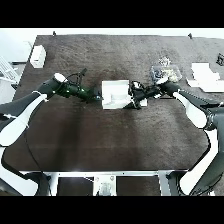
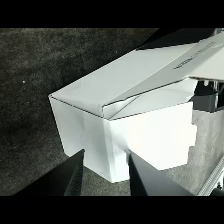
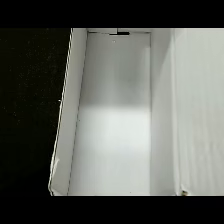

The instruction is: Fold the box and place the chain.

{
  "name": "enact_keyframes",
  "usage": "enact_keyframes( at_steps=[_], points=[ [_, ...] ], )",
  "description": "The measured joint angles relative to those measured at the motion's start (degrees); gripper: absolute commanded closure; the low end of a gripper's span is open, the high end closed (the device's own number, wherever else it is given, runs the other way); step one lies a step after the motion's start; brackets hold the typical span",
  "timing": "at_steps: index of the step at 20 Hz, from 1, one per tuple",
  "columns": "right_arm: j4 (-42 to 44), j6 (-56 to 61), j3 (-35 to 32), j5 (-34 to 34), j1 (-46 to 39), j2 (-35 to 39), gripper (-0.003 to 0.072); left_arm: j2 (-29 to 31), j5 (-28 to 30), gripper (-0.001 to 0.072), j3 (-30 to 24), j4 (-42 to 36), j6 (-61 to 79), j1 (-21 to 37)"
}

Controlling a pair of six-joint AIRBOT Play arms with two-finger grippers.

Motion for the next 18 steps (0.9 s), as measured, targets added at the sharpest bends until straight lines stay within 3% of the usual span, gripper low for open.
enact_keyframes(
  at_steps=[5,18],
  points=[
    [0.0,0.0,0.0,0.0,0.0,0.0,0.0095,0.0,0.9,0.0378,1.1,1.3,-3.1,-1.5],
    [0.0,0.0,0.0,0.0,0.0,0.0,0.0095,0.0,3.1,0.0378,6.3,16.4,-20.9,-6.6]
  ],
)
